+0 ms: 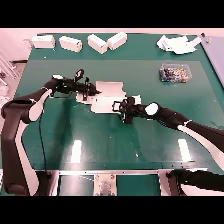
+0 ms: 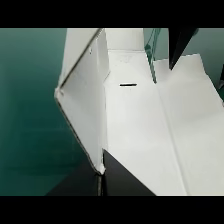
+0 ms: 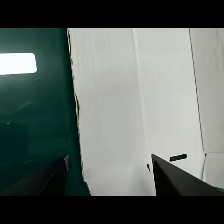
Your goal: Fold the box and place the chain.
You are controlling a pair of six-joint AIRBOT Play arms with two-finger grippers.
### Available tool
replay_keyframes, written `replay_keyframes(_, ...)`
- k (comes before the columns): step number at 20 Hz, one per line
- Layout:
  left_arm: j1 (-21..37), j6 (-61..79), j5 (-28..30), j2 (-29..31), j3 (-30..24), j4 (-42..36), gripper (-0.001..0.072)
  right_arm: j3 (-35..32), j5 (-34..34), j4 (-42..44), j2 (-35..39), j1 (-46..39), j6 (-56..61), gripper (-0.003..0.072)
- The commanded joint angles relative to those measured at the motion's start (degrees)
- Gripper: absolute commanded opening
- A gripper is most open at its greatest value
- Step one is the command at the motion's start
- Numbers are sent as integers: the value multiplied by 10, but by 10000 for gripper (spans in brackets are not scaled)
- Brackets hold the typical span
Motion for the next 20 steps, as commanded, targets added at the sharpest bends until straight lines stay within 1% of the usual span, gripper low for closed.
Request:
replay_keyframes(1, 1, 0, 0, 0, 0, 0, 21, 1, -22, -3, -8, 0, -3, 606)
replay_keyframes(5, 1, 0, 0, 0, 0, 0, 22, 2, -61, -3, -8, 0, -3, 607)
replay_keyframes(9, 1, 0, 0, 0, 0, 0, 21, 19, -63, -2, 3, 0, -2, 607)
replay_keyframes(13, 1, 0, 0, 0, 0, 0, 21, 45, -20, -1, 13, -14, -1, 606)
replay_keyframes(20, 1, 0, -1, 0, 0, 0, 21, 54, 5, 14, -4, -58, -13, 607)
